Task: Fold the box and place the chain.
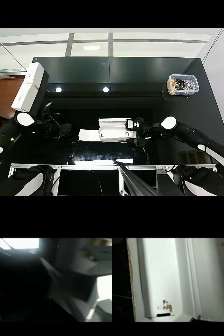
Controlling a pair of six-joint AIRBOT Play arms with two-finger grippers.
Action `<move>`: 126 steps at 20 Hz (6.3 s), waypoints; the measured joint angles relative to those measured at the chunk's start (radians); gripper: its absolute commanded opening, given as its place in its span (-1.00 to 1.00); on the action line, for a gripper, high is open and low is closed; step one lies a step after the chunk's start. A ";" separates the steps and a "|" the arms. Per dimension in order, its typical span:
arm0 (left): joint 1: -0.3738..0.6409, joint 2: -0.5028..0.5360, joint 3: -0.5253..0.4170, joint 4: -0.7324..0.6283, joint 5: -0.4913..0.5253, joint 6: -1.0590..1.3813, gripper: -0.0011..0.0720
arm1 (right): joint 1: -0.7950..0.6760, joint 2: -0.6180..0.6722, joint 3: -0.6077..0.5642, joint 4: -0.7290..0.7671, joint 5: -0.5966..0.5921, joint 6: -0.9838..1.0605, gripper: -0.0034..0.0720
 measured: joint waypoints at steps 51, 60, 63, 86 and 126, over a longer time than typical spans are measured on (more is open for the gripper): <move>-0.652 -0.120 0.103 -0.190 0.408 -0.211 0.73 | 0.000 0.000 0.000 0.000 -0.014 0.001 0.24; -0.762 -0.134 0.199 0.215 0.367 -0.618 0.71 | 0.000 0.000 0.000 0.000 -0.021 0.000 0.24; -0.783 -0.151 0.247 0.292 0.298 -0.705 0.32 | 0.000 0.000 0.000 0.000 -0.022 0.000 0.24; -0.891 -0.359 0.493 0.568 0.011 -1.007 -0.25 | 0.000 0.000 0.000 0.000 -0.023 0.000 0.24; -0.890 -0.406 0.534 0.565 -0.023 -1.041 -0.10 | 0.000 0.000 0.000 0.000 -0.023 0.000 0.24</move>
